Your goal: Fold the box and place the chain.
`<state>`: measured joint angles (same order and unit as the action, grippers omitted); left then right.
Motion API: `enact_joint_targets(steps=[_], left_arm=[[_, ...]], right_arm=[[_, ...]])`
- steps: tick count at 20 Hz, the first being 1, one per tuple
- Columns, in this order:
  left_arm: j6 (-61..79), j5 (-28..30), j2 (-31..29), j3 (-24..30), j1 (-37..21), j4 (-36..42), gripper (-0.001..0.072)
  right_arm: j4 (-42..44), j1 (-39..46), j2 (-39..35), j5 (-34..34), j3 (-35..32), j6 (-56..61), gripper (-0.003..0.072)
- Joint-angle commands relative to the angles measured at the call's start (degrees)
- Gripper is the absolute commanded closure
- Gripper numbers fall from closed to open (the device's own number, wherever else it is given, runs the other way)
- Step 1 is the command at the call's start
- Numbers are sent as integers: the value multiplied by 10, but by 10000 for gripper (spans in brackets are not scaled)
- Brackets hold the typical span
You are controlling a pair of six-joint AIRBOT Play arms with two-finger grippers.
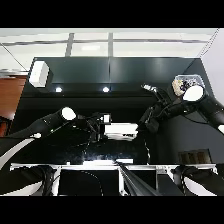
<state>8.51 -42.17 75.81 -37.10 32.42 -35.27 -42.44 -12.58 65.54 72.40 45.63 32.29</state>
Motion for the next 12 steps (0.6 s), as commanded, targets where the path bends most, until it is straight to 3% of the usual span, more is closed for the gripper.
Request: enact_joint_targets(steps=[1,12], left_arm=[[0,0,0,0,0,0,270],[0,0,0,0,0,0,270]], right_arm=[[19,0,-9,-44,-28,-68,-3],[19,-1,-9,-44,-28,-98,-3]])
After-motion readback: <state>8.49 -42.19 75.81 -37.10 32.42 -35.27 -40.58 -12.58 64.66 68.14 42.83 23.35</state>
